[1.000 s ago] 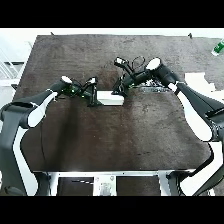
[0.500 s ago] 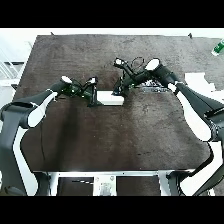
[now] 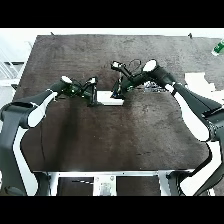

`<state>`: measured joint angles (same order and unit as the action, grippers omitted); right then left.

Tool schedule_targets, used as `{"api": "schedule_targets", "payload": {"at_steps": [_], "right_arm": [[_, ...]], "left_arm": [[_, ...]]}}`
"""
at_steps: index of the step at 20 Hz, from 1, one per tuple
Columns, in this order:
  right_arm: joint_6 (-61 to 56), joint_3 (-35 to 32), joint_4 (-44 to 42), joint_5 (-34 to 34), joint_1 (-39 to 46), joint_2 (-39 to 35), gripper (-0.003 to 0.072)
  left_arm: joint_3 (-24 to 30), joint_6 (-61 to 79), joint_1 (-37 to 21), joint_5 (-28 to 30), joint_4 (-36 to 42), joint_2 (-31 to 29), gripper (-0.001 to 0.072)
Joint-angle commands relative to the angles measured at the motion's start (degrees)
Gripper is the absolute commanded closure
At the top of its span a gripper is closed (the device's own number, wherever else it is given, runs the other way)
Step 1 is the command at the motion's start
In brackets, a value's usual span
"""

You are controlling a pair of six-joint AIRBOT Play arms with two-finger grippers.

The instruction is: Fold the box and place the chain.

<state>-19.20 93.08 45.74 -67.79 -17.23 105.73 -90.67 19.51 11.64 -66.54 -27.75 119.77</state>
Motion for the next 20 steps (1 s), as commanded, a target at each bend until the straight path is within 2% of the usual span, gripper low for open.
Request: {"api": "schedule_targets", "payload": {"at_steps": [1,6,12,20], "right_arm": [[0.0,0.0,0.5,1.4,-0.3,1.0,0.0211],[0.0,0.2,1.7,3.9,-0.3,1.3,0.021],[-1.3,3.8,1.3,2.9,-0.3,1.3,0.021],[-1.3,3.9,1.5,3.0,-0.3,1.8,0.0212]], "left_arm": [[0.0,0.0,0.0,0.0,0.0,0.0,0.0178],[0.0,0.0,0.0,0.0,0.2,0.0,0.0178],[0.0,0.0,0.0,0.0,0.2,0.0,0.0178],[0.0,0.0,0.0,0.0,0.4,0.0,0.0178]]}}
